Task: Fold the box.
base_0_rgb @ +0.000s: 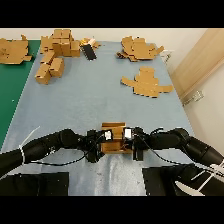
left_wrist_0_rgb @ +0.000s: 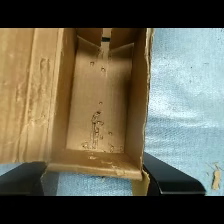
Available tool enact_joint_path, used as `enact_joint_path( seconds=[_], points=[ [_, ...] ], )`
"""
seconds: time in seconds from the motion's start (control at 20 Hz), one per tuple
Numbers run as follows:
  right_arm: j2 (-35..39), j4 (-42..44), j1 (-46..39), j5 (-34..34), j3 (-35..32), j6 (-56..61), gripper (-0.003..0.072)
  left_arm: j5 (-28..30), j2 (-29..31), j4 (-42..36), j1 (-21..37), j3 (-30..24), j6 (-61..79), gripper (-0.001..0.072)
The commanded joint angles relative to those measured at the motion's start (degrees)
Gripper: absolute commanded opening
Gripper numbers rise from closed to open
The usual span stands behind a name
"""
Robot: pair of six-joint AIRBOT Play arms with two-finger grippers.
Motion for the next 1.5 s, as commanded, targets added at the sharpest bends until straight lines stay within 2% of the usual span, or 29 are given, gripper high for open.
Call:
enact_joint_path(
  seconds=[0.0,0.1,0.15,0.25,0.3,0.35,0.65,1.0,1.2,1.45],
  points=[
    [-0.09,0.68,1.29,1.79,-0.02,-0.46,0.0124,0.02,0.0,0.0,0.04,0.04,0.0,0.0527],
    [-0.22,0.63,3.56,3.93,-0.02,-0.46,0.0134,0.02,0.0,0.02,0.04,0.04,0.0,0.0527],
    [-0.52,0.63,4.7,5.25,-0.02,-0.46,0.0219,0.02,0.0,0.02,0.04,0.04,0.0,0.0527],
    [-1.66,0.61,5.66,5.88,-0.02,-0.46,0.0329,0.0,0.0,0.0,0.04,0.04,0.0,0.0527],
    [-2.43,0.57,5.86,5.9,-0.02,-0.46,0.0432,0.02,0.0,0.0,0.04,0.02,0.0,0.0527],
    [-3.06,0.42,5.95,5.81,-0.02,-0.46,0.0445,0.02,0.0,0.0,0.04,0.04,0.0,0.0527],
    [-3.91,-0.5,5.95,5.81,-0.02,-0.44,0.0456,0.02,0.0,0.0,0.04,0.04,0.0,0.0527],
    [-3.15,-6.93,5.9,5.79,0.0,3.23,0.0456,0.02,0.0,0.0,0.04,0.04,0.0,0.0527],
    [1.95,-19.43,5.73,3.1,0.0,18.23,0.0455,0.02,0.0,0.02,0.04,0.04,0.0,0.0527],
    [11.23,-35.21,5.73,-8.02,-0.02,44.3,0.0453,0.02,0.0,0.02,0.04,0.04,0.0,0.0527]
  ],
)
